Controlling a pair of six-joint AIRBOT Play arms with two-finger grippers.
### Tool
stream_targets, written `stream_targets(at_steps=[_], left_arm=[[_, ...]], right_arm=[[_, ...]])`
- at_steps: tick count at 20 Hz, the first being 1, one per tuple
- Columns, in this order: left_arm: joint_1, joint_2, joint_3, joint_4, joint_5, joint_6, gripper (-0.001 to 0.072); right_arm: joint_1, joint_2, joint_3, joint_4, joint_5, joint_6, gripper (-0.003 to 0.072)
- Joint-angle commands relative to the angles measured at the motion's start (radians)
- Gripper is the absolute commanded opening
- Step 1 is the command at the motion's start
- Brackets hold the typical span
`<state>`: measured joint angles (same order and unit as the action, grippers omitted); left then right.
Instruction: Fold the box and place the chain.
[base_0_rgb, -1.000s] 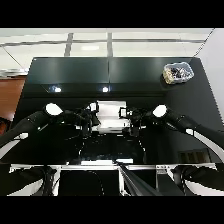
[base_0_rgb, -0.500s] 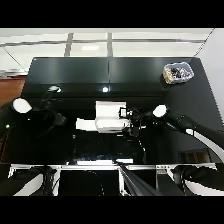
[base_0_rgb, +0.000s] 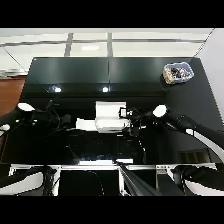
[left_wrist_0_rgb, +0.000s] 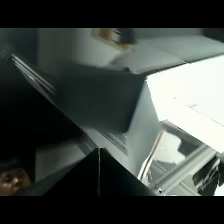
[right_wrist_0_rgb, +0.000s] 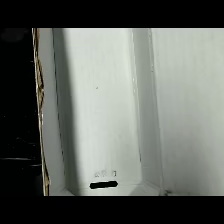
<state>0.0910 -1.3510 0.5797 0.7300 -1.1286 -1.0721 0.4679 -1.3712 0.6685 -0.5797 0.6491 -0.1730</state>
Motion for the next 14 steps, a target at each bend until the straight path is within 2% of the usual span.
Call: stream_targets(at_steps=[1, 3, 5, 6, 7, 8, 11, 14], left_arm=[[-0.106, -0.060, 0.011, -0.120, 0.021, 0.100, 0.0026], [-0.123, -0.060, 0.014, -0.230, 0.024, 0.212, 0.0026], [-0.119, -0.060, 0.039, -0.259, -0.002, 0.251, 0.0032], [-0.115, -0.060, 0.056, -0.257, -0.020, 0.257, 0.0153], [-0.113, -0.060, 0.072, -0.256, -0.039, 0.257, 0.0404], [-0.113, -0.060, 0.087, -0.256, -0.052, 0.256, 0.0562], [-0.134, -0.060, 0.121, -0.264, -0.085, 0.252, 0.0572], [-0.188, -0.060, 0.144, -0.262, -0.073, 0.200, 0.0550]], right_arm=[[0.000, -0.001, 0.000, 0.000, 0.000, 0.000, 0.0289], [0.000, -0.001, 0.000, 0.000, 0.000, 0.000, 0.0289], [0.000, -0.001, 0.000, 0.000, 0.001, 0.000, 0.0288], [0.000, -0.001, 0.000, 0.000, 0.001, 0.000, 0.0288], [0.000, -0.001, 0.000, 0.001, 0.001, 0.000, 0.0289], [0.000, -0.001, 0.000, 0.000, 0.001, 0.000, 0.0289], [0.000, -0.001, 0.000, 0.001, 0.001, 0.000, 0.0289], [0.000, -0.001, 0.000, 0.001, 0.001, 0.000, 0.0288]])
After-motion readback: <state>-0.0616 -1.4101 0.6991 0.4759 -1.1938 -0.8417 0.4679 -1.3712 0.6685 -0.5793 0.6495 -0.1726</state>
